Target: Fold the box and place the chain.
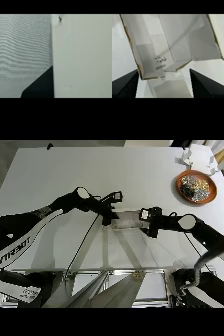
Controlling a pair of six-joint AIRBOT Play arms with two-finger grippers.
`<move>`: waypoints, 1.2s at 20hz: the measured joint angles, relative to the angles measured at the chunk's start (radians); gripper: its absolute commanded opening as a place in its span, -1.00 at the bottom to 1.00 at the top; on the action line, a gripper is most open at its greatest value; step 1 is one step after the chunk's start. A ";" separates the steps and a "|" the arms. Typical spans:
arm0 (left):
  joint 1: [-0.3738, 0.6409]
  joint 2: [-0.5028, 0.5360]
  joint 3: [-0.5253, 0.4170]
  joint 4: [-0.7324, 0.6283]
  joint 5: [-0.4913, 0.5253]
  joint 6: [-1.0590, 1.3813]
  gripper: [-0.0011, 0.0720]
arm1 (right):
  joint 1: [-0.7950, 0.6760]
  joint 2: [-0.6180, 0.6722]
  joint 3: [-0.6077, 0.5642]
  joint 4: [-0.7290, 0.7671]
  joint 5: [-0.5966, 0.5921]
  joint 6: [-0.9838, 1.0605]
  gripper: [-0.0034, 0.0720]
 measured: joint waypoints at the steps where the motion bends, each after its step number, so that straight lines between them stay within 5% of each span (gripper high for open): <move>1: 0.000 0.000 0.000 0.000 0.000 0.000 -0.94 | -0.018 -0.021 0.012 0.026 0.022 -0.026 0.94; 12: 0.000 0.000 0.000 0.000 0.000 0.000 -0.94 | -0.128 -0.195 0.084 0.216 0.177 -0.317 0.94; 24: 0.000 0.000 0.000 0.000 0.000 0.000 -0.94 | -0.133 -0.301 0.107 0.252 0.209 -0.395 0.78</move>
